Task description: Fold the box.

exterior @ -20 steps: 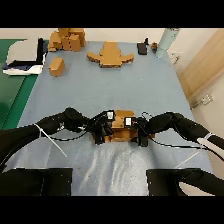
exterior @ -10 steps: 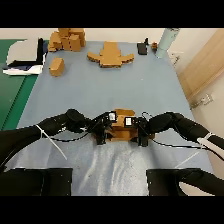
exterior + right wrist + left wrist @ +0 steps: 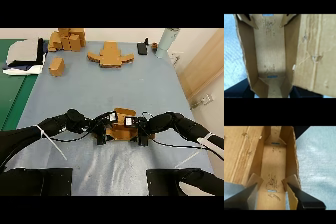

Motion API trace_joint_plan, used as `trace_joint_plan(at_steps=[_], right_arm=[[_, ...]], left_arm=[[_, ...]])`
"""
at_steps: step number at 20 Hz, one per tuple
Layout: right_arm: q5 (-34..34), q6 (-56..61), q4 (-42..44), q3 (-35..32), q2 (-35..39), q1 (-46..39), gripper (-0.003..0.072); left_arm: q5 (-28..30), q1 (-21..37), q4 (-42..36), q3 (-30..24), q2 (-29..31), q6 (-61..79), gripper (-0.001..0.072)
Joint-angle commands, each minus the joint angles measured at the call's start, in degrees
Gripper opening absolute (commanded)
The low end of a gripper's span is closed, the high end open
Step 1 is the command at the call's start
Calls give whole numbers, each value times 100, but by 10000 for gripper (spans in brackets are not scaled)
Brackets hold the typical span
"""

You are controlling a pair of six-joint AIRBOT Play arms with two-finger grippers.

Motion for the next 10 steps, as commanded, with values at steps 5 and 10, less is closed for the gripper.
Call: trace_joint_plan(at_steps=[5, 10], right_arm=[[0, 2, 4, 4, -2, 4, 505], [0, 2, 4, 4, -2, 4, 505]], left_arm=[[208, 61, 1209, 4, 415, -1410, 17], [-498, 776, 3501, 4, 1773, -5914, 16]])
